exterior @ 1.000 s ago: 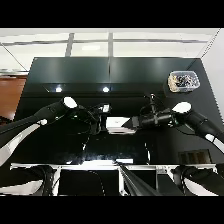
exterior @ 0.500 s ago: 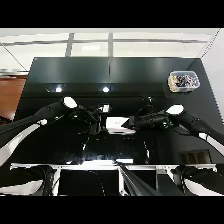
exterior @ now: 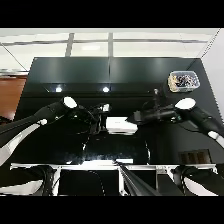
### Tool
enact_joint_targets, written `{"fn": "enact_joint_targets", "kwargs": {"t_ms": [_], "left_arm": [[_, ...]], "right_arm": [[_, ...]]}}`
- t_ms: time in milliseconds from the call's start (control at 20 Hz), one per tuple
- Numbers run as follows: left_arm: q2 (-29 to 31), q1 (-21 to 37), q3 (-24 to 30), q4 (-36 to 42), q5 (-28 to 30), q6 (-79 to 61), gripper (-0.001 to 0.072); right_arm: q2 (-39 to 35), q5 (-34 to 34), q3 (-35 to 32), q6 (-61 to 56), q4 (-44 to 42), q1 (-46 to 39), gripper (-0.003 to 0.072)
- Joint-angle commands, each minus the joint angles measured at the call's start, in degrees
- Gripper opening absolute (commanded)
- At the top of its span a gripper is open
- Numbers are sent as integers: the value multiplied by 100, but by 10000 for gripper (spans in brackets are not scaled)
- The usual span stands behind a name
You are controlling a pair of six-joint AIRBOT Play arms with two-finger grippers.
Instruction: Fold the box and place the chain.
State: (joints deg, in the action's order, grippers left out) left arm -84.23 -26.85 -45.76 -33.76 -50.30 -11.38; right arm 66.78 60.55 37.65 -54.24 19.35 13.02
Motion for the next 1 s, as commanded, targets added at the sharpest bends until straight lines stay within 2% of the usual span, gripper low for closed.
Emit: {"fn": "enact_joint_targets", "kwargs": {"t_ms": [0, 250, 350, 450, 550, 700, 850, 950], "left_arm": [[22, 61, -61, -131, 9, 225, 718], [697, 243, -160, -911, -348, 1110, 717], [1054, 205, -160, -874, -570, 1303, 717], [1158, -74, -299, -780, -566, 1574, 711], [1014, -463, -581, -826, -518, 1976, 710], [400, -914, -1207, -949, -525, 2396, 710], [-212, -1119, -1799, -1071, -605, 2693, 710], [-415, -1185, -1982, -1051, -586, 2704, 710]], "right_arm": [[-713, 686, 297, -140, 520, -929, 22], [-1628, 1408, 304, -315, 1574, -2636, 22], [-1687, 1443, 304, -321, 1740, -2935, 22], [-1687, 1235, 304, -321, 1755, -2973, 22], [-1687, 1130, 304, -321, 1751, -2968, 22], [-1687, 1126, 304, -321, 1759, -2968, 22], [-1687, 1123, 304, -319, 1764, -2968, 21], [-1687, 1128, 304, -319, 1777, -2968, 22]]}}
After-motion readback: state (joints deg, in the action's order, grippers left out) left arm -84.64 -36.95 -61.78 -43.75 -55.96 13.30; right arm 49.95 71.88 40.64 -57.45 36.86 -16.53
